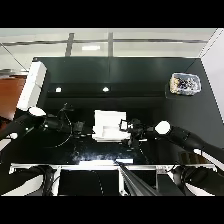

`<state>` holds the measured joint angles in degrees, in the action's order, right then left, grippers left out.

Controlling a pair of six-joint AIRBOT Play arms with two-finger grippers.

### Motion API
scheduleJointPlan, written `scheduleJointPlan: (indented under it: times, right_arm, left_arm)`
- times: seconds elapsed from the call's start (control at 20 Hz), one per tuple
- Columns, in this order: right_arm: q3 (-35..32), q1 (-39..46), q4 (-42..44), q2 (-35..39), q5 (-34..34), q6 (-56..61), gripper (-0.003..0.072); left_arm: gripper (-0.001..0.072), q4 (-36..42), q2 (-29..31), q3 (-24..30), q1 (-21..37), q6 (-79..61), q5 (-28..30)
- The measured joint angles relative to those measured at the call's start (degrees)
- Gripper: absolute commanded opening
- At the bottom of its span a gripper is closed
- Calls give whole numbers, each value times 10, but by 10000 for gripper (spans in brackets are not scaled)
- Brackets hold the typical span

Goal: Fold the box and place the chain.

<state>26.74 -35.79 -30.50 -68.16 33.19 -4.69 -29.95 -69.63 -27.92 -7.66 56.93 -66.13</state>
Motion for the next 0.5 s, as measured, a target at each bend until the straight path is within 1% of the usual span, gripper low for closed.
scheduleJointPlan:
  times: [0.25,0.5]
  right_arm:
    - [0,0,0,0,0,0,392]
    - [0,0,0,0,0,0,392]
  left_arm:
    - [702,-31,39,-1,-45,73,61]
    - [701,-52,50,-1,-100,130,105]
